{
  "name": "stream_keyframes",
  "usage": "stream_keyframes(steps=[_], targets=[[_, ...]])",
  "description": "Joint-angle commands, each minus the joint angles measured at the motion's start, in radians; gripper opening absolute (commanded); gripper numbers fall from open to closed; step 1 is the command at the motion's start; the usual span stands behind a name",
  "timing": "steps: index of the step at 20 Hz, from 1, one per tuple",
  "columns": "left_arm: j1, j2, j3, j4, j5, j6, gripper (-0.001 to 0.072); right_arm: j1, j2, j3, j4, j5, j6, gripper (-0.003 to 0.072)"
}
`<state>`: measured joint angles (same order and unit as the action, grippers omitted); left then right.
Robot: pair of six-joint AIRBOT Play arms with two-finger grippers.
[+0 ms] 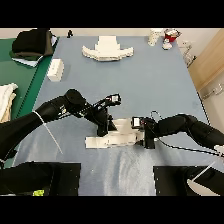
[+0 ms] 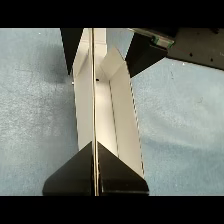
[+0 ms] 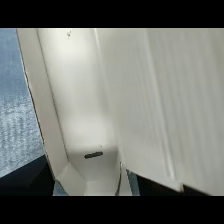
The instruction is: Fold the box.
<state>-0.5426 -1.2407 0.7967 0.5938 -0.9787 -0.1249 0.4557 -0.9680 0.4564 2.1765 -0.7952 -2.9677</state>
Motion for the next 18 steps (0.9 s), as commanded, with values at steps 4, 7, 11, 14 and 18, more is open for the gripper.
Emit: stream_keyframes(steps=[4, 7, 11, 14, 18], targets=[[0.000, 0.000, 0.000, 0.000, 0.000, 0.001, 0.0016, 0.001, -0.013, -0.001, 0.012, -0.016, -0.026, 0.0720], [0.000, 0.000, 0.000, 0.000, 0.000, 0.001, 0.0016, 0.001, -0.013, -0.001, 0.015, -0.058, -0.020, 0.0713], [0.000, 0.000, 0.000, 0.000, 0.000, 0.001, 0.0016, 0.001, -0.013, -0.001, 0.024, -0.058, 0.028, 0.0713], [0.000, 0.000, 0.000, 0.000, 0.000, 0.001, 0.0016, 0.001, -0.013, -0.001, 0.031, -0.044, 0.029, 0.0713], [0.000, 0.000, 0.000, 0.000, 0.000, 0.001, 0.0016, 0.021, -0.013, -0.001, 0.040, -0.051, 0.098, 0.0713]])
